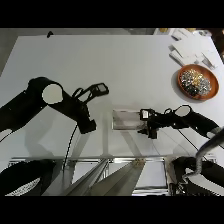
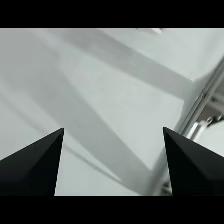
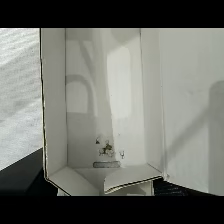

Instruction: Fold the box and place the chain.

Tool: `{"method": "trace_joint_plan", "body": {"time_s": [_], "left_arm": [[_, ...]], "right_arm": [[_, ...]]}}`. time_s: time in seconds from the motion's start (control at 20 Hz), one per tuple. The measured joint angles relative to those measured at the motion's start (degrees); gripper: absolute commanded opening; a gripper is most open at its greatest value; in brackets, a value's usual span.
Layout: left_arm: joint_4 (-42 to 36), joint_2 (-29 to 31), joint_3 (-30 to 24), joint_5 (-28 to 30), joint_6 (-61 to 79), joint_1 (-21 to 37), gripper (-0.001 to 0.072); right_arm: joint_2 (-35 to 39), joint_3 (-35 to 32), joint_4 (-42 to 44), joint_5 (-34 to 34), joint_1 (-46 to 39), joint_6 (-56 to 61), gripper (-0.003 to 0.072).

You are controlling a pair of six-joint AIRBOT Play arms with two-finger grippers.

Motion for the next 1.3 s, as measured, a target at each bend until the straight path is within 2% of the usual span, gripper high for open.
{"method": "trace_joint_plan", "body": {"time_s": [0.2, 0.3, 0.45, 0.7, 0.95, 1.3], "left_arm": [[-13.84, -3.67, -8.70, 9.68, 39.95, 3.76, 0.0696], [-20.11, -7.58, -10.47, 14.49, 51.78, 4.44, 0.0696], [-27.76, -13.09, -11.67, 20.00, 62.49, 4.59, 0.0697], [-35.43, -17.35, -12.24, 24.04, 74.31, 4.24, 0.0698], [-41.20, -18.64, -12.35, 25.33, 78.60, 3.61, 0.0699], [-43.19, -20.04, -12.35, 25.09, 80.39, 1.99, 0.0700]], "right_arm": [[0.00, 0.00, 0.00, 0.00, 0.00, 0.00, 0.0400], [0.00, 0.00, 0.00, 0.00, 0.00, 0.00, 0.0400], [0.00, 0.00, 0.00, 0.00, 0.00, 0.00, 0.0400], [0.00, 0.00, 0.00, 0.00, -0.02, 0.00, 0.0400], [0.00, 0.00, 0.00, 0.02, 0.00, 0.00, 0.0400], [0.00, 0.00, 0.00, 0.02, 0.00, -0.02, 0.0400]]}}
